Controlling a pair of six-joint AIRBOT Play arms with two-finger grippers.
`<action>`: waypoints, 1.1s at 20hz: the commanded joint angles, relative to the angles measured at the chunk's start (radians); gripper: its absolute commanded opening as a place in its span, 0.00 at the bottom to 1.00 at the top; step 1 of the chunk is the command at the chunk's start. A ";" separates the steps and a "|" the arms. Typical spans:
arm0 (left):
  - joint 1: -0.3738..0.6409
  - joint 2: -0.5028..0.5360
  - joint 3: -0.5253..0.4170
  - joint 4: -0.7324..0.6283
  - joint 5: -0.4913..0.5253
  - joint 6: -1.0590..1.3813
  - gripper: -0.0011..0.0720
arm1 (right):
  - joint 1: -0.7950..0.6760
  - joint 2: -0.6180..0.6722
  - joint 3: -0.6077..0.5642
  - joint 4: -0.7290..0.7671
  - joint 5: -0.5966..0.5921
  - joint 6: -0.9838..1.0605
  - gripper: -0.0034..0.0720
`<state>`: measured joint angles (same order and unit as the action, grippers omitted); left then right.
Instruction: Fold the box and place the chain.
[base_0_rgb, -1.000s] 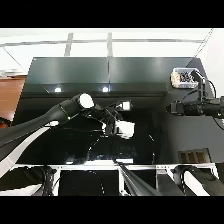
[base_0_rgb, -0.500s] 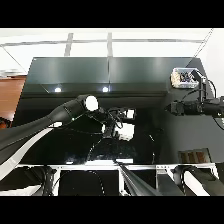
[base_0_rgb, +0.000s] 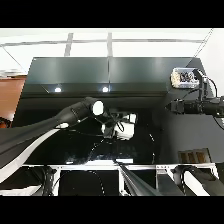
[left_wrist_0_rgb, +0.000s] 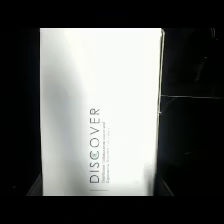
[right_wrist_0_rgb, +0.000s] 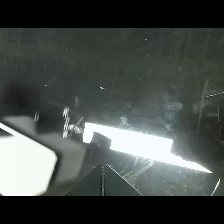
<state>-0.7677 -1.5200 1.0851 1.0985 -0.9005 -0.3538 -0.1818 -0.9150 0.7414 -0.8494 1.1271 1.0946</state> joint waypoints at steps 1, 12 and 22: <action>0.085 0.058 0.032 0.103 0.002 -0.163 0.39 | -0.001 0.001 0.000 -0.002 0.001 0.000 0.06; 0.976 -0.106 0.310 0.289 0.040 -0.848 0.42 | -0.001 0.000 0.000 0.005 -0.011 0.002 0.06; 1.070 -0.613 0.933 0.323 -0.176 -0.849 0.47 | 0.000 0.000 0.000 0.014 -0.014 0.043 0.06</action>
<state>0.2893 -2.0258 1.8790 1.3880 -1.0164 -1.1912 -0.1818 -0.9150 0.7414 -0.8379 1.1137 1.1240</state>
